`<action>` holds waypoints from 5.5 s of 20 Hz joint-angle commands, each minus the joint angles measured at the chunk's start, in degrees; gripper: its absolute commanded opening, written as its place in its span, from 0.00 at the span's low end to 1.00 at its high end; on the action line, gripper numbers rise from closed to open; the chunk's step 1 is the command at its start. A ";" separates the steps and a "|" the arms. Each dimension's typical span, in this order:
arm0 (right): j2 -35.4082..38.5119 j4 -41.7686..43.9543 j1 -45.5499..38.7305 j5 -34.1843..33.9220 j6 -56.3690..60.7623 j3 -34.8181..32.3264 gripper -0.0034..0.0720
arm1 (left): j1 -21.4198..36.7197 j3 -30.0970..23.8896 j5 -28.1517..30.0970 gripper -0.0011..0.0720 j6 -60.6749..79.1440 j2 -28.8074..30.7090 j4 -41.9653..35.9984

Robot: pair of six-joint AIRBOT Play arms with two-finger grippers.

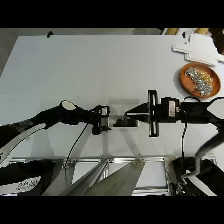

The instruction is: Fold the box and place the chain.

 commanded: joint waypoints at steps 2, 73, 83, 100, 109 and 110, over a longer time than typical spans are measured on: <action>0.02 1.88 3.23 -8.57 1.92 0.04 0.07 | 0.04 -0.02 0.00 0.08 0.00 0.04 0.00; -20.17 -25.14 7.78 -1.90 20.87 4.79 0.07 | 0.04 -0.02 0.02 0.08 0.00 0.04 0.00; -13.25 -25.03 7.98 -2.84 21.03 4.63 0.28 | 0.04 -0.02 0.02 0.08 0.00 0.04 0.00; -19.71 -30.56 16.61 -8.70 24.61 4.61 0.46 | 0.04 -0.02 0.00 0.08 0.00 0.04 0.00; -19.71 -32.06 16.59 -10.69 25.68 4.61 0.45 | 0.04 -0.02 0.02 0.08 0.00 0.04 0.00; -19.71 -32.06 16.59 -11.17 25.68 4.61 0.39 | 0.04 -0.02 0.02 0.08 0.00 0.04 0.00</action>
